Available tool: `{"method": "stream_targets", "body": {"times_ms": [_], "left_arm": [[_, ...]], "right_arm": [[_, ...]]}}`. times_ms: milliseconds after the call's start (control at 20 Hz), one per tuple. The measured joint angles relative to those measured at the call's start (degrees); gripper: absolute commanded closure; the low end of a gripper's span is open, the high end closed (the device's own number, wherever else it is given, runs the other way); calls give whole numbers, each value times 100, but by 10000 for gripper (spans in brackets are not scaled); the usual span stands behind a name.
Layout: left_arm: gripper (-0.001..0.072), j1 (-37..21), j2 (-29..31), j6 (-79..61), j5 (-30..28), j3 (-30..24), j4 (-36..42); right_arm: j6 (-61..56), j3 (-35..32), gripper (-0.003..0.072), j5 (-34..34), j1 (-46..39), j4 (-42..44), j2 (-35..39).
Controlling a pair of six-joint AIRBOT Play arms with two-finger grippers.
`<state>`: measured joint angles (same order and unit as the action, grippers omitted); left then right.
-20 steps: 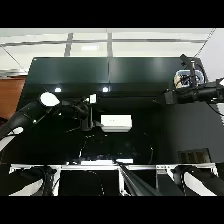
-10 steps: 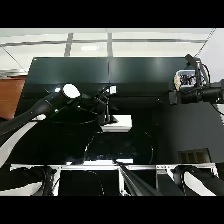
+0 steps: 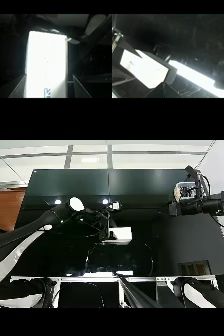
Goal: Fold the box and place the chain.
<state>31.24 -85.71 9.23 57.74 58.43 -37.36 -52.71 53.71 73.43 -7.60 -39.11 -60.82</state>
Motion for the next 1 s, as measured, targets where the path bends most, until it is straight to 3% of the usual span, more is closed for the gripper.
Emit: {"method": "stream_targets", "body": {"times_ms": [550, 1000], "left_arm": [[-6, 142, -15, 22, 116, 2, -232], [-9, 629, -15, 1049, -422, 2, -914]], "right_arm": [[2, 0, 672, -22, 0, 0, 2], [0, 0, 672, -26, 0, 0, 2]]}}
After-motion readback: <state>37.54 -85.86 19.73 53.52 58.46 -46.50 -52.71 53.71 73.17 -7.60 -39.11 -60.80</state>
